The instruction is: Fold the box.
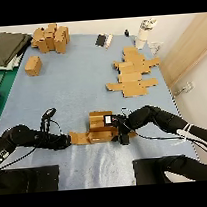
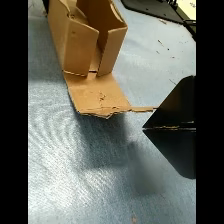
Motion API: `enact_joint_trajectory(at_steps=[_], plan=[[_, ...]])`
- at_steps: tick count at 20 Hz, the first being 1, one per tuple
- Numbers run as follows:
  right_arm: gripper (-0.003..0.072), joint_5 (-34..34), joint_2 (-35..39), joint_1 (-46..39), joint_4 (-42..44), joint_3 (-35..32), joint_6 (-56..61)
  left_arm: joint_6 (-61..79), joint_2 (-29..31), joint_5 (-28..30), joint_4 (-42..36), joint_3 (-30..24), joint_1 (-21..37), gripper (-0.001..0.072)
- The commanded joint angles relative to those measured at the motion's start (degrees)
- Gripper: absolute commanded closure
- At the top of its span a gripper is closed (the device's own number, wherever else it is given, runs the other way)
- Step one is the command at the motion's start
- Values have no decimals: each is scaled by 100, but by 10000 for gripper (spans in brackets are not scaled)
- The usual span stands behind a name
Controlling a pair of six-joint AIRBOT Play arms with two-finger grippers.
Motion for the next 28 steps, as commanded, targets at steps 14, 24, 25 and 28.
enact_joint_trajectory(at_steps=[14, 24, 25, 28], plan=[[165, 249, -109, 345, -39, 2, 2, 264, -2, 101, -369, -9, 4, 699], [165, 249, -107, 345, -39, 2, 2, 1270, -4, 177, -1333, -9, 4, 699], [166, 249, -109, 345, -39, 2, 2, 1270, -4, 188, -1318, -9, 4, 699], [165, 249, -109, 345, -39, 2, 2, 1110, -2, 343, -1110, -42, 15, 699]])
